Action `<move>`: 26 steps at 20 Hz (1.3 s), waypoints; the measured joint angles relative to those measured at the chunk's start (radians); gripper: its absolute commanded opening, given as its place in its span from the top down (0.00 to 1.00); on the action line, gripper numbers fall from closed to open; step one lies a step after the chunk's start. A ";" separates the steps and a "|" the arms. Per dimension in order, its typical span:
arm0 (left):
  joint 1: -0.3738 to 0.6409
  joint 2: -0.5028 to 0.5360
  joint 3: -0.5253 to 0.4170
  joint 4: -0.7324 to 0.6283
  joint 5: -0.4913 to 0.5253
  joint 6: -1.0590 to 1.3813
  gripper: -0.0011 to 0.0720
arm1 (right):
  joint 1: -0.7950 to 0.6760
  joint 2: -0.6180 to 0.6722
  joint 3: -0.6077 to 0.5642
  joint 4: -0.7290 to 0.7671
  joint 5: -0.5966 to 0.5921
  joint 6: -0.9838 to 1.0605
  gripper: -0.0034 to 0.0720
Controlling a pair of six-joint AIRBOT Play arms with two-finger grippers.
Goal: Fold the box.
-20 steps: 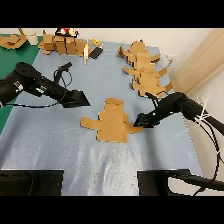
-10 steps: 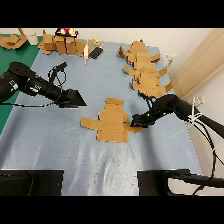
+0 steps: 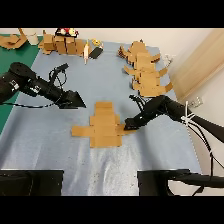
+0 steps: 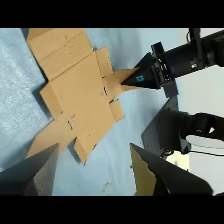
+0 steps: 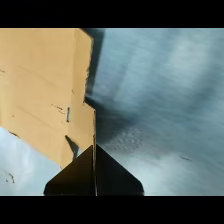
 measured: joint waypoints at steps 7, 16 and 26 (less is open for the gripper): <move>0.001 -0.058 -0.063 0.016 0.068 0.160 0.10 | 0.126 0.164 -0.054 0.054 0.104 -0.066 0.96; -0.003 -0.163 -0.114 -0.084 0.185 0.342 0.10 | 0.146 0.232 -0.148 0.072 0.147 -0.059 0.96; -0.071 -0.305 -0.116 -0.306 0.101 0.535 0.40 | 0.148 0.235 -0.155 0.097 0.141 -0.044 0.96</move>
